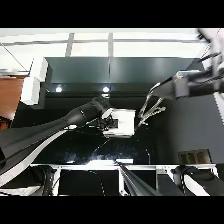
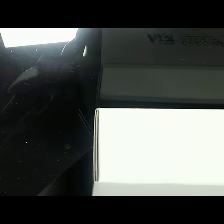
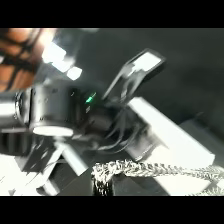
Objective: Fold the box and place the chain.
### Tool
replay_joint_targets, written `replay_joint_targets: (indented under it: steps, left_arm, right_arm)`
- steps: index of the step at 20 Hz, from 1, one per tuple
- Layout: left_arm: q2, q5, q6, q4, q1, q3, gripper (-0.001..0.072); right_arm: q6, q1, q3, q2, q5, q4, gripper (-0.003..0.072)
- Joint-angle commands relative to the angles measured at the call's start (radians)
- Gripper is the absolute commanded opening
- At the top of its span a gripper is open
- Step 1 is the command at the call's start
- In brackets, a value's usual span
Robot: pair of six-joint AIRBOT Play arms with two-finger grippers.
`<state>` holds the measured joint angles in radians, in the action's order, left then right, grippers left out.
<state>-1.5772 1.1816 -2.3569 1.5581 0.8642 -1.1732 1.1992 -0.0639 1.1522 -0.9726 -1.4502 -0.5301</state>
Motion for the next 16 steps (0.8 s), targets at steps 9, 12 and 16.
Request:
replay_joint_targets:
  steps: [9, 12, 16]
  left_arm:
    - [0.000, 0.001, 0.000, 0.000, 0.000, 0.000, 0.0031]
    - [0.000, 0.001, 0.000, 0.000, 0.000, 0.000, 0.0031]
    - [0.000, 0.001, 0.000, 0.000, 0.000, 0.000, 0.0031]
  right_arm:
    - [-0.041, -0.227, -0.257, -0.029, 0.252, 0.086, 0.0011]
    - [-0.040, -0.231, -0.308, -0.050, 0.321, 0.050, 0.0013]
    - [-0.040, -0.232, -0.361, -0.095, 0.363, 0.044, 0.0018]
